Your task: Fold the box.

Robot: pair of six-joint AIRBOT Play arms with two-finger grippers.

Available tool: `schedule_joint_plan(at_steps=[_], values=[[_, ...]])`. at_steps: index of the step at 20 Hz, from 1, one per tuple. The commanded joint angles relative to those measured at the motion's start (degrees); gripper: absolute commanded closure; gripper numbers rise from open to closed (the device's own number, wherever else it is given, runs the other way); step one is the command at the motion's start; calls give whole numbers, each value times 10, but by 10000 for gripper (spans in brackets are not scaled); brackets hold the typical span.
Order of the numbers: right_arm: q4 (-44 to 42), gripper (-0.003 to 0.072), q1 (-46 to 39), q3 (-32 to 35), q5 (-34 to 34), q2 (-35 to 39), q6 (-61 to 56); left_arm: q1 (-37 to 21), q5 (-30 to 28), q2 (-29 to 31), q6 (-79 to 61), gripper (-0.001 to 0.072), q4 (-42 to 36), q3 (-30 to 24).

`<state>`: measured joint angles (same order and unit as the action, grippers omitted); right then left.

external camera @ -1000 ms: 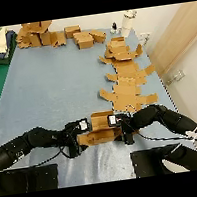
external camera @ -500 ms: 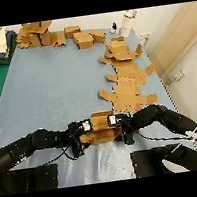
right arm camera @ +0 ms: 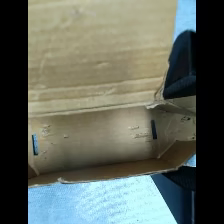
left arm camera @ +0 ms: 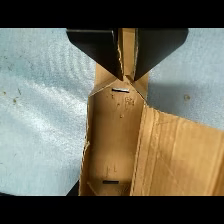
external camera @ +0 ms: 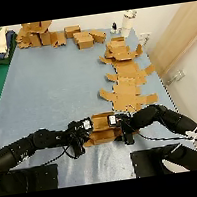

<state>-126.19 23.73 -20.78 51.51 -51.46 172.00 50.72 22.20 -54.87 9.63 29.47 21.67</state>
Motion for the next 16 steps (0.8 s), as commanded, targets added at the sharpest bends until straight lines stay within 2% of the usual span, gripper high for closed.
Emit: schedule_joint_plan(at_steps=[1, 11, 16], values=[[0, 180, 0, 0, 0, 0, 0, 0, -2, -2, 0, 603, -2, 4], [0, 180, 0, 0, 0, 0, 0, 0, 0, -2, 0, 603, -2, 5], [0, 180, 0, 0, 0, 0, 0, 0, -2, -2, -7, 603, -28, 5]])
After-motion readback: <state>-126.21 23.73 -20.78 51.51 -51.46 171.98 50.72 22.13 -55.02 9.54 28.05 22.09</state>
